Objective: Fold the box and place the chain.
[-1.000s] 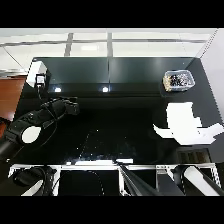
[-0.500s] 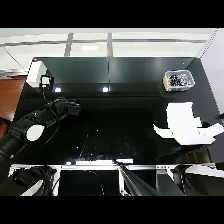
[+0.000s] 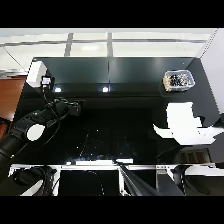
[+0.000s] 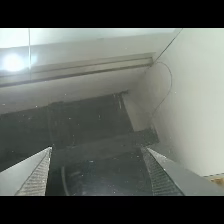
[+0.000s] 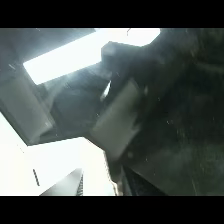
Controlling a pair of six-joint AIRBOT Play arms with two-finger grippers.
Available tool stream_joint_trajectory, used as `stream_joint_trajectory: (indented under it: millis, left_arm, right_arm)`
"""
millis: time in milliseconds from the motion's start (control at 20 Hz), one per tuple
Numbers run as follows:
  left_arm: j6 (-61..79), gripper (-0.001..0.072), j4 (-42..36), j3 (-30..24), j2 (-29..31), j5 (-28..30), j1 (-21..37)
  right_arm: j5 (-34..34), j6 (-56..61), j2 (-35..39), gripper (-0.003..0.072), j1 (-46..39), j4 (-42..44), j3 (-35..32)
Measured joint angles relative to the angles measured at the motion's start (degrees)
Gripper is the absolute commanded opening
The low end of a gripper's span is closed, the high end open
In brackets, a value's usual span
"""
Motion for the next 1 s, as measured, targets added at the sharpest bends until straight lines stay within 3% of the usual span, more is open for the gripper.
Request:
stream_joint_trajectory:
  millis: [100, 150, 450, 650, 1000]
  left_arm:
    - [0.0, 0.0711, 0.0, 0.0, 0.0, 0.0, 0.0]
    - [0.0, 0.0711, 0.0, 0.0, 0.0, 0.0, 0.0]
    - [0.0, 0.0711, -0.4, 0.0, 0.0, 0.0, 0.0]
    - [0.0, 0.0711, -0.4, 0.0, 0.0, 0.0, 0.0]
    - [0.0, 0.0711, -0.4, 0.0, 0.0, 0.0, 0.0]
  right_arm:
    - [0.9, 0.4, 0.4, 0.0189, 0.4, -0.5, 0.1]
    - [1.2, 0.5, 0.9, 0.0014, 0.5, 0.0, 0.1]
    - [1.5, 0.1, 7.3, 0.0012, 3.1, 8.7, -1.0]
    - [-1.7, 0.0, 14.8, 0.0012, 7.6, 19.8, -3.4]
    - [-12.4, 3.5, 31.0, 0.0012, 25.0, 27.9, -13.7]
